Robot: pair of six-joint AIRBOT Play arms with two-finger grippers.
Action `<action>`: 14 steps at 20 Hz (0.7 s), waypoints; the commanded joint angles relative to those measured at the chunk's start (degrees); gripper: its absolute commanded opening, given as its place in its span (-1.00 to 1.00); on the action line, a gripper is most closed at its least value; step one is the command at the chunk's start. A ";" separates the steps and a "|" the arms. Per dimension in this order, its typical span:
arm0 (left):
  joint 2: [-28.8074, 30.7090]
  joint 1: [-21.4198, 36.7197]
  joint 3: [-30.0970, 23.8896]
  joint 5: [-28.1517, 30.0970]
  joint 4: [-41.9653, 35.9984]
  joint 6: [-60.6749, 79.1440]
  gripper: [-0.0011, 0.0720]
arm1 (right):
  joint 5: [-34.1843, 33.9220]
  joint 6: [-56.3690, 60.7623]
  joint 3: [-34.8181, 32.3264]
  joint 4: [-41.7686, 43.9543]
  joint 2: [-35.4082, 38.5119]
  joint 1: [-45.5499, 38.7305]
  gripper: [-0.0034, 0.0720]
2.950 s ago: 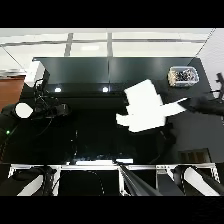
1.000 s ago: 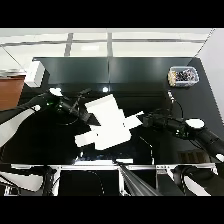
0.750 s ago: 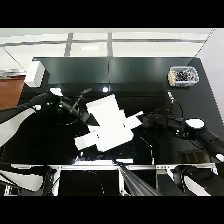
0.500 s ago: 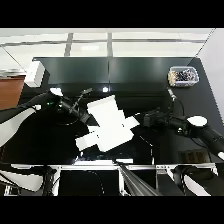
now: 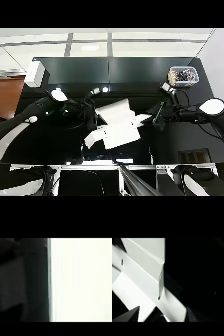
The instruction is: Fold the box and place the chain.
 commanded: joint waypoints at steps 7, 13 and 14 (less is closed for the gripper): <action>0.02 -5.20 -1.07 16.24 5.62 14.73 -0.90 | -6.78 -10.67 -2.34 -16.87 -1.92 12.15 0.86; -1.27 -5.25 -1.05 15.39 5.62 14.73 -0.90 | -8.04 -13.81 -5.64 -13.33 -5.33 14.97 0.86; -1.27 -5.25 -1.05 15.34 5.62 14.73 -0.90 | -8.68 -14.73 -6.01 -12.37 -5.97 15.50 0.86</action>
